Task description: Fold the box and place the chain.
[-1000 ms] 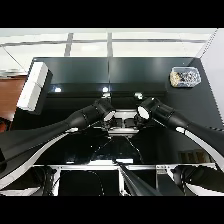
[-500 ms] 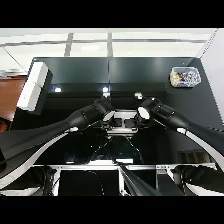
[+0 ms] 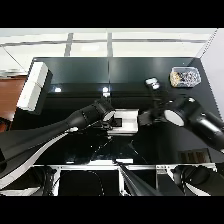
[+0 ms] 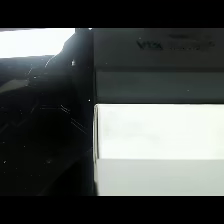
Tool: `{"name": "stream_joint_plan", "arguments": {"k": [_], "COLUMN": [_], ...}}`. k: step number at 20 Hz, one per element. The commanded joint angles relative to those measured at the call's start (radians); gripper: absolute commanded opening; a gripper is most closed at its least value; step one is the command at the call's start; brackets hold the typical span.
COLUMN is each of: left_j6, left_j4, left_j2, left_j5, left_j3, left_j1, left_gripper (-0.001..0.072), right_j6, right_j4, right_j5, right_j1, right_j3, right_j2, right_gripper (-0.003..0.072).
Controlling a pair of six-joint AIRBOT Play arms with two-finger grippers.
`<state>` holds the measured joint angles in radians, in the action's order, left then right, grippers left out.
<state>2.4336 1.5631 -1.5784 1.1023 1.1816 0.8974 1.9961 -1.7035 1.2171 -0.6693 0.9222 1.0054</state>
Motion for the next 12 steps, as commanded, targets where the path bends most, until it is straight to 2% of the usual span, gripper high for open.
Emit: {"name": "stream_joint_plan", "arguments": {"k": [1,3,4,5,6,8,9,10,12], "left_j6": [0.0,0.0,0.0,0.0,0.0,0.0,0.0,0.0,0.0], "left_j4": [0.0,0.0,0.0,0.0,0.0,0.0,0.0,0.0,0.0], "left_j2": [0.0,0.0,0.0,0.0,0.0,0.0,0.0,0.0,0.0], "left_j5": [-0.001,-0.001,-0.001,-0.002,-0.002,-0.001,0.002,0.003,0.002], "left_j3": [0.001,0.0,0.001,0.001,0.001,0.001,0.0,0.0,0.0], "left_j1": [-0.001,-0.001,-0.001,-0.001,-0.001,-0.001,-0.001,-0.001,-0.001], "left_gripper": [0.0027,0.0027,0.0026,0.0027,0.0027,0.0027,0.0027,0.0027,0.0027], "right_j6": [-0.018,-0.014,0.015,0.073,0.096,0.09,0.09,0.09,0.09], "right_j4": [-0.472,-0.53,-0.508,-0.465,-0.389,-0.211,-0.172,-0.141,-0.075], "right_j5": [0.014,-0.19,-0.314,-0.422,-0.483,-0.603,-0.61,-0.581,-0.443], "right_j1": [0.047,0.185,0.27,0.364,0.444,0.594,0.648,0.697,0.78], "right_j3": [-0.015,-0.058,-0.079,-0.093,-0.093,-0.077,-0.033,0.038,0.251], "right_j2": [-0.082,-0.079,-0.071,-0.048,-0.012,0.092,0.153,0.225,0.391], "right_gripper": [0.0281,0.009,0.0184,0.0523,0.0692,0.0689,0.0688,0.0688,0.0688]}}
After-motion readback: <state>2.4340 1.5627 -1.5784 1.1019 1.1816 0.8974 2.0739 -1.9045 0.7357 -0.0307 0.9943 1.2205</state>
